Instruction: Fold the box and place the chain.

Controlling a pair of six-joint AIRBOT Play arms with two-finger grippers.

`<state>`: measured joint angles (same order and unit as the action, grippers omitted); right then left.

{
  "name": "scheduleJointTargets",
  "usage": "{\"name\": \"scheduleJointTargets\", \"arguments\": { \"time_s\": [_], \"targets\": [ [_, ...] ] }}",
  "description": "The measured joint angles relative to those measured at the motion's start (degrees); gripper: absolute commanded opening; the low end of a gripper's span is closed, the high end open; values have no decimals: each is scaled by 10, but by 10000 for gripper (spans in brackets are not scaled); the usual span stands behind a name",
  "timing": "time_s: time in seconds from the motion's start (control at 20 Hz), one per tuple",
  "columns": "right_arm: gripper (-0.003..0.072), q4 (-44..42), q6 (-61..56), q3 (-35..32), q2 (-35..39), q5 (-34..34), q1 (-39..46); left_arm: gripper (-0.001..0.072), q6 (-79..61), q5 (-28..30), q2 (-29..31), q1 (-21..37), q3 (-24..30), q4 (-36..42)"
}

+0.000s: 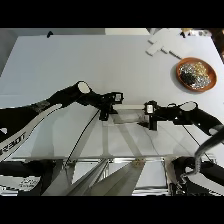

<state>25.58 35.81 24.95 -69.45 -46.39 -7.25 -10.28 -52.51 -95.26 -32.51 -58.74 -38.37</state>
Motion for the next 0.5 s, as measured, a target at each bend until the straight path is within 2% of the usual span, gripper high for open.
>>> {"name": "scheduleJointTargets", "arguments": {
  "time_s": [0.1,0.5],
  "targets": [
    [637,-3,2,0,-9,-9,0,12,0,0,0,0,0,0],
    [626,-3,4,0,-38,-21,0,12,0,0,0,0,0,0]
  ]
}}
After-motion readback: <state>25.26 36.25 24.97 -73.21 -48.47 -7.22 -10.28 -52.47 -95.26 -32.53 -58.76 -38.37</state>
